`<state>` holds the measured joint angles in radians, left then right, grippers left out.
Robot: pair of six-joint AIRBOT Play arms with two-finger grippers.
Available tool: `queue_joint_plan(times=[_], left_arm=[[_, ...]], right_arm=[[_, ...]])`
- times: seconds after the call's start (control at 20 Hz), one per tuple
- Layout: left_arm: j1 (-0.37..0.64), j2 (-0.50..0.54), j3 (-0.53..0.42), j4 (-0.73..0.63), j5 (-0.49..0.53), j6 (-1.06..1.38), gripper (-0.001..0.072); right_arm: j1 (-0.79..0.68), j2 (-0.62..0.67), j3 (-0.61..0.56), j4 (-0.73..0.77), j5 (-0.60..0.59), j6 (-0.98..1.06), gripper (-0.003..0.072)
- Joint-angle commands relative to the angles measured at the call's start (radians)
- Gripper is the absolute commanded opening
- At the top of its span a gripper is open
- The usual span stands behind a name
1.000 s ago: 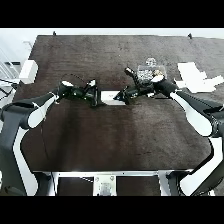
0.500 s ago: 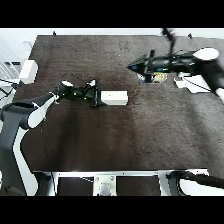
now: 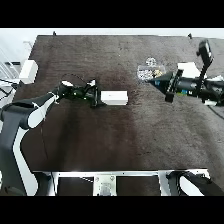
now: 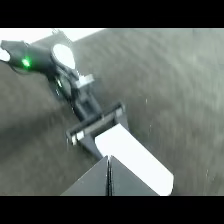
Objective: Fold the box and place the chain.
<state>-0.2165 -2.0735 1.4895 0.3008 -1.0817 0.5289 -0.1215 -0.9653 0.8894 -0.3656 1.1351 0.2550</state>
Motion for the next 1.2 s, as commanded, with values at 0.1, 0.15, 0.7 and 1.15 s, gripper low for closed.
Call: queue_joint_plan(times=[0.1, 0.15, 0.7, 1.15], left_arm=[[0.04, 0.087, 0.003, -0.034, -0.022, -0.114, 0.0017], [0.055, 0.122, 0.002, -0.043, -0.006, -0.154, 0.0016], [0.446, 0.627, -0.321, 0.05, 0.417, -0.561, 0.0013], [0.813, 0.988, -0.836, 0.092, 0.507, -0.625, 0.0013]], right_arm=[[-0.032, 0.049, -0.119, 0.018, -0.04, -0.005, 0.0015], [-0.032, 0.05, -0.117, 0.018, -0.04, -0.005, 0.0016], [-0.032, 0.05, -0.117, 0.018, -0.079, -0.004, 0.0016], [-0.032, 0.047, -0.118, 0.018, -0.098, -0.004, 0.0016]])
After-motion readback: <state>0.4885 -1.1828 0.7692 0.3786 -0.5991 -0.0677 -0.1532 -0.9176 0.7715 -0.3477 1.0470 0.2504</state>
